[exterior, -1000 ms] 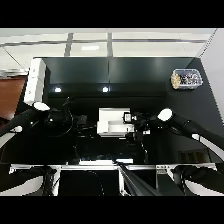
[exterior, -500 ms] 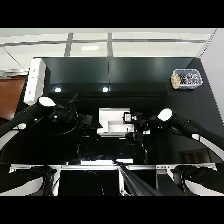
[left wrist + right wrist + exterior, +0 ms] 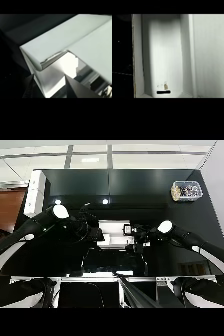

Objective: Fold the box and place the chain.

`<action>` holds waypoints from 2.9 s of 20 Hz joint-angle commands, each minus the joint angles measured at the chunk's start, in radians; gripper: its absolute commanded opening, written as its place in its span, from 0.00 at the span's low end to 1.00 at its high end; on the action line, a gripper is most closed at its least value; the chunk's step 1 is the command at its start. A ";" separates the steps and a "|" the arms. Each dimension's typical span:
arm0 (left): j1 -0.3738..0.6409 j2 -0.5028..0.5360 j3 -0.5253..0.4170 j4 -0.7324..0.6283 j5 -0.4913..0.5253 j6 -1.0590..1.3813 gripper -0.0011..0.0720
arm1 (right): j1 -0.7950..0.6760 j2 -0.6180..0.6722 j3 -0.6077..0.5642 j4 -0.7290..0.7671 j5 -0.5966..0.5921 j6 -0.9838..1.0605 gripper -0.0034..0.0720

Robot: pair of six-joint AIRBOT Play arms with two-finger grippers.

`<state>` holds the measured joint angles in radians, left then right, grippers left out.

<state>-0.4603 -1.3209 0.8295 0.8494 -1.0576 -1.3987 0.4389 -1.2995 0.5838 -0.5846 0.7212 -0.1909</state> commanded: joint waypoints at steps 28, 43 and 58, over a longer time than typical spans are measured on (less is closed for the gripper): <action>-0.346 -0.185 0.262 0.635 -0.146 -0.770 0.55 | -0.001 0.000 0.001 0.000 0.000 0.000 0.13; -0.355 -0.186 0.266 0.614 -0.094 -0.794 0.65 | 0.000 0.000 0.001 0.000 0.000 0.000 0.13; -0.356 -0.186 0.266 0.626 -0.078 -0.808 0.05 | 0.000 0.000 0.001 0.000 0.034 0.000 0.14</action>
<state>-0.8154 -1.5066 1.0946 1.4796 -1.1381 -2.2070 0.4377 -1.2987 0.5842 -0.5842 0.7250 -0.1898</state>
